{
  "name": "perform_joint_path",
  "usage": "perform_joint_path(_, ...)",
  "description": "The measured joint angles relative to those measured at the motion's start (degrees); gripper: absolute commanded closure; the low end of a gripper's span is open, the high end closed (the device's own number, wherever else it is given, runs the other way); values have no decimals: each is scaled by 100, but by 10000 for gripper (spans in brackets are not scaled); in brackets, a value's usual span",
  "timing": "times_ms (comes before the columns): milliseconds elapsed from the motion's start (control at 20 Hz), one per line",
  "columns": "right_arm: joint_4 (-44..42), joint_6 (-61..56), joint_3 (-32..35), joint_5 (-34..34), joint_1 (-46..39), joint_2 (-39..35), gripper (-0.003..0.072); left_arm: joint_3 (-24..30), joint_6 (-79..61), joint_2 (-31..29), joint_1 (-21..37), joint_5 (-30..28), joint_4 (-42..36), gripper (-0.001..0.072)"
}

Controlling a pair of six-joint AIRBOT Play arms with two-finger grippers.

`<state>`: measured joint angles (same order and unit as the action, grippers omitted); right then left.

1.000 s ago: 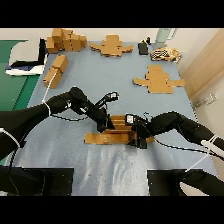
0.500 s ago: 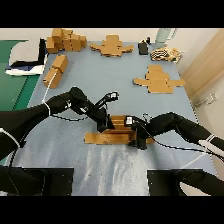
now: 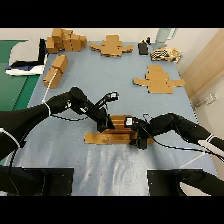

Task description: Fold the box.

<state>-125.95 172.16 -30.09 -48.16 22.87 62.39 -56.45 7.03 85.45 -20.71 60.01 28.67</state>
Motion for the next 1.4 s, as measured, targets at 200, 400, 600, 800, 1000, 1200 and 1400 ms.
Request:
perform_joint_path(200, -37, 0, 2, 9, 9, 0, 139, 0, 0, 0, -2, 2, 0, 697)
perform_joint_path(400, -66, 0, 2, 31, 44, 2, 139, 0, 0, 0, 0, 4, 0, 697)
perform_joint_path(600, -48, 0, 2, 105, 140, 22, 143, 0, 0, 0, -2, 9, 0, 697)
perform_joint_path(800, -22, 0, 7, 149, 168, 44, 182, 0, 0, 0, -2, 9, 2, 697)
perform_joint_path(1000, 20, 0, 42, 208, 173, 46, 197, 0, 0, 0, -2, 7, 0, 697)
perform_joint_path(1200, 94, 17, 103, 249, 173, 33, 245, 0, 0, 0, -2, 7, 0, 697)
perform_joint_path(1400, 149, -2, 122, 247, 173, -15, 245, 0, 0, 0, -2, 0, -2, 697)
